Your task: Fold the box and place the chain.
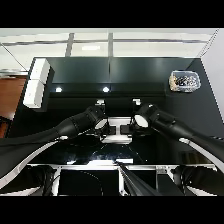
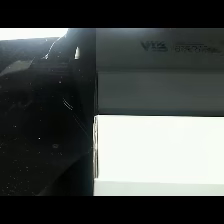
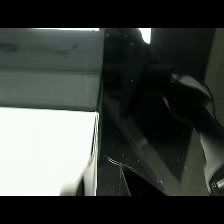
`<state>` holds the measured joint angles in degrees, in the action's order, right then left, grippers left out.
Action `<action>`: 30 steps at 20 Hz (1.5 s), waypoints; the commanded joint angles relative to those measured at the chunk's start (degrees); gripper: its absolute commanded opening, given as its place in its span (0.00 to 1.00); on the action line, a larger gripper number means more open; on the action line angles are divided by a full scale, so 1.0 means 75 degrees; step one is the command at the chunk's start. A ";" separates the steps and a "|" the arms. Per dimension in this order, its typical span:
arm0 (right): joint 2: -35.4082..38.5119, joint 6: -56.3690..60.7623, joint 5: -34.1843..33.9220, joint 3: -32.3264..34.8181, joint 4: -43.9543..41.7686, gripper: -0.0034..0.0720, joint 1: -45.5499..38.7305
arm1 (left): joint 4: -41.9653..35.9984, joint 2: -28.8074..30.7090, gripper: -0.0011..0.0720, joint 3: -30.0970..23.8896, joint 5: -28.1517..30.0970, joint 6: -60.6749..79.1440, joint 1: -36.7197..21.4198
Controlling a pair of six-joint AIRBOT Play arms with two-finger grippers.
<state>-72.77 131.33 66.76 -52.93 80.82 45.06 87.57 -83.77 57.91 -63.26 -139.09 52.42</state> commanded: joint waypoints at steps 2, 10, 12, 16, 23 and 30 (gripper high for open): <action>0.1454 -0.0766 0.0548 -0.0347 0.0166 0.40 -0.0571 | 0.0000 -0.0003 0.05 0.0006 0.0006 -0.0003 0.0000; 0.2538 -0.1609 0.0289 -0.0195 0.4811 0.40 -0.3707 | 0.0000 -0.0003 0.05 0.0006 -0.0009 -0.0003 0.0000; 0.2098 -0.1600 -0.1218 0.0044 0.4709 0.40 -0.4922 | 0.0000 -0.0003 0.05 0.0006 -0.0006 -0.0003 0.0000; -0.0093 -0.2766 -0.2888 -0.0976 0.1466 0.93 -0.7096 | 0.0003 -0.0003 0.05 0.0006 -0.0003 -0.0003 -0.0003; -0.3567 -0.2614 -0.1381 -0.5088 0.0965 0.93 -0.7994 | 0.0003 -0.0006 0.05 0.0006 -0.0006 -0.0003 -0.0003; -0.4756 -0.1988 -0.1110 -0.6263 0.1376 0.93 -0.7994 | 0.0003 -0.0006 0.05 0.0006 -0.0009 -0.0003 -0.0003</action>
<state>-105.08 114.48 57.43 -97.08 90.24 -14.68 87.57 -83.77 57.91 -63.35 -139.13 52.42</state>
